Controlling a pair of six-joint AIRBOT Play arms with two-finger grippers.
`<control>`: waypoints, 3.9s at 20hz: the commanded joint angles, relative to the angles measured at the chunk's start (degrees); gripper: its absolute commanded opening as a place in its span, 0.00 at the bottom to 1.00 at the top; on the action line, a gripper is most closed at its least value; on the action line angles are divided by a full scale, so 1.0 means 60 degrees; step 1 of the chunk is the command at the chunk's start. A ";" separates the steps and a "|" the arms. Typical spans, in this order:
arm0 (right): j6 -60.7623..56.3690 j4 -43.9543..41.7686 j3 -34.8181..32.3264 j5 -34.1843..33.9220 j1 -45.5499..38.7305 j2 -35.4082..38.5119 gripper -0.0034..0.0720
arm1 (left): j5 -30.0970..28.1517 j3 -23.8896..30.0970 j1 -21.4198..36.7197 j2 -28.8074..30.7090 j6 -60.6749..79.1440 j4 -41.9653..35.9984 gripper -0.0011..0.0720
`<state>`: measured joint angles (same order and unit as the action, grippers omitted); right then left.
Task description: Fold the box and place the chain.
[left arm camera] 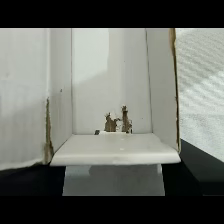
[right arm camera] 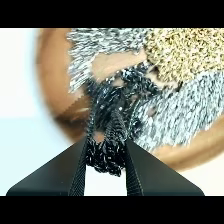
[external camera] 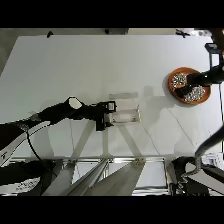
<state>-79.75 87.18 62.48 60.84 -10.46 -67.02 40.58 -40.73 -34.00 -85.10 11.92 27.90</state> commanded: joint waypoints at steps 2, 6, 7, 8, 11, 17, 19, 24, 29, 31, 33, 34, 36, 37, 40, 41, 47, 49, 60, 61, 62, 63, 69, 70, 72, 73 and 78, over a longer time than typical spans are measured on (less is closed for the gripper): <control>0.0401 -0.0969 0.0004 0.1432 0.0597 0.1963 0.06 | -0.0004 0.0000 -0.0007 0.0000 0.0004 0.0004 0.55; -0.0036 -0.0998 0.0000 0.2095 0.2244 0.3377 0.06 | -0.0004 0.0000 -0.0007 0.0000 0.0004 0.0004 0.55; -0.0259 -0.0998 0.0000 0.2127 0.2707 0.3654 0.06 | -0.0004 0.0000 -0.0007 0.0000 0.0004 0.0004 0.55; -0.0474 -0.0998 0.0000 0.2146 0.3111 0.3840 0.06 | -0.0004 0.0000 -0.0007 0.0000 0.0004 0.0004 0.55; -0.1045 -0.1013 -0.0011 0.2310 0.4360 0.4080 0.06 | -0.0004 0.0000 -0.0007 0.0000 0.0004 0.0004 0.55; -0.2331 -0.0849 -0.0412 0.1264 0.7144 0.3967 0.06 | -0.0004 0.0000 -0.0007 0.0000 0.0004 0.0004 0.55; -0.2674 -0.0860 -0.0823 0.0514 0.7632 0.3814 0.06 | -0.0004 0.0000 -0.0007 0.0000 0.0000 0.0004 0.55; -0.2739 -0.1089 -0.1126 -0.0965 0.8324 0.2965 0.06 | -0.0004 0.0000 -0.0007 0.0000 0.0004 0.0004 0.55; -0.2725 -0.1749 -0.1133 -0.1643 0.8389 0.1752 0.06 | -0.0007 0.0000 -0.0007 0.0000 0.0004 0.0004 0.55; -0.2736 -0.1942 -0.1220 -0.1504 0.8389 0.1235 0.06 | -0.0004 0.0000 -0.0007 0.0000 0.0004 0.0004 0.55; -0.2732 -0.2127 -0.1468 -0.1647 0.8389 0.0816 0.06 | -0.0007 0.0000 -0.0007 0.0000 0.0004 0.0004 0.55; -0.2728 -0.2160 -0.1621 -0.1869 0.8389 0.0605 0.06 | -0.0007 0.0000 -0.0007 0.0000 0.0004 0.0004 0.55; -0.2732 -0.2251 -0.1902 -0.2328 0.8389 0.0222 0.06 | -0.0004 0.0000 -0.0004 0.0000 0.0004 0.0004 0.55; -0.2728 -0.2448 -0.1953 -0.2306 0.8389 -0.0018 0.06 | -0.0004 0.0000 -0.0007 0.0000 0.0000 0.0004 0.55; -0.2696 -0.2787 -0.2044 -0.2320 0.8521 -0.0783 0.06 | -0.0004 0.0000 -0.0007 0.0000 0.0004 0.0004 0.55; -0.2699 -0.2787 -0.2044 -0.2299 0.8517 -0.1002 0.07 | -0.0007 0.0000 -0.0007 0.0000 0.0004 0.0004 0.55; -0.2514 -0.2736 -0.2040 -0.2208 0.8480 -0.0863 0.44 | -0.0004 0.0000 -0.0007 0.0000 0.0004 0.0004 0.55; -0.2324 -0.2743 -0.2040 -0.2317 0.8196 -0.0251 0.44 | -0.0004 0.0000 -0.0007 0.0000 0.0004 0.0004 0.55; 0.8164 -0.2892 -0.2809 0.1479 0.4025 0.0892 0.44 | -0.0004 0.0000 -0.0007 0.0000 0.0004 0.0004 0.55; 0.9570 -0.2896 -0.3206 0.1064 0.3796 0.0892 0.47 | -0.0004 0.0000 -0.0007 0.0000 0.0004 0.0004 0.55; 1.0564 -0.2896 -0.3617 0.0444 0.3705 0.0889 0.63 | -0.0004 0.0000 -0.0007 0.0000 0.0004 0.0004 0.55; 1.1129 -0.2980 -0.3993 -0.0302 0.3708 0.0867 0.78 | -0.0004 0.0000 -0.0007 0.0000 0.0004 0.0004 0.55; 1.3723 -0.6054 -0.4779 -0.2262 0.3708 0.0036 0.81 | -0.0007 0.0000 -0.0007 0.0000 0.0004 0.0004 0.55; 1.3934 -0.6492 -0.4779 -0.2291 0.3712 -0.0168 0.81 | -0.0004 0.0000 -0.0007 0.0000 0.0004 0.0004 0.55; 1.3945 -0.6532 -0.4779 -0.2288 0.3770 -0.0408 0.77 | -0.0004 0.0000 -0.0004 0.0000 0.0004 0.0004 0.55; 1.3934 -0.6532 -0.4779 -0.2288 0.3767 -0.0455 0.74 | -0.0004 0.0000 -0.0007 0.0000 0.0004 0.0004 0.55; 1.3602 -0.6532 -0.4779 -0.2328 0.3767 -0.0936 0.65 | -0.0004 0.0000 -0.0007 0.0000 0.0004 0.0004 0.55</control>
<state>2.00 49.06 33.87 47.16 12.10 -70.83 40.56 -40.73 -34.00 -85.10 11.92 27.92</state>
